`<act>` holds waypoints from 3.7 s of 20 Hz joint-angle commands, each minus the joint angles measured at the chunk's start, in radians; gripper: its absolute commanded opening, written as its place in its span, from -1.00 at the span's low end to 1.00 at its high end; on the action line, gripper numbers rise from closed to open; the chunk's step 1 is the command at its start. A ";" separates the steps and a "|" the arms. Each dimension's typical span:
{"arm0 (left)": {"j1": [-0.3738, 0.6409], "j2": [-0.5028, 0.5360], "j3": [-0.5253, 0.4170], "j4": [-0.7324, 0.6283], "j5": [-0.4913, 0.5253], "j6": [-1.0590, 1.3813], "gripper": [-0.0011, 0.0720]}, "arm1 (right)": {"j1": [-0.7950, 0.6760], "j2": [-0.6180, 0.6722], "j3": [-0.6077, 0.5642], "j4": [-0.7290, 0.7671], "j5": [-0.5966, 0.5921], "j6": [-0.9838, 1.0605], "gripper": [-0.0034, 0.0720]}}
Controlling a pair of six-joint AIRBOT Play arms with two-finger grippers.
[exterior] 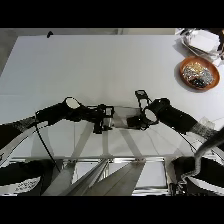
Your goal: Fold the box and place the chain.
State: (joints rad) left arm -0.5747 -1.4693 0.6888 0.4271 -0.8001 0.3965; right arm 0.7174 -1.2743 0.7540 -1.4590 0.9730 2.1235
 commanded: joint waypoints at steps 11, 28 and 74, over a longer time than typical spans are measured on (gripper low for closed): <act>0.000 0.000 0.001 0.000 0.002 0.003 -0.12 | 0.025 -0.017 0.001 -0.012 -0.022 -0.007 -0.84; 0.000 0.000 0.001 0.000 -0.001 0.003 -0.12 | -0.072 0.290 0.037 -0.132 0.154 -0.162 0.26; 0.000 0.000 0.001 0.000 -0.001 0.003 -0.12 | -1.134 -0.289 0.651 -0.177 0.012 -0.774 -0.87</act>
State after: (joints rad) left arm -0.5751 -1.4696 0.6888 0.4267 -0.8009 0.3996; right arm -0.4171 -1.6463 1.4040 -1.6512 0.9543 1.3705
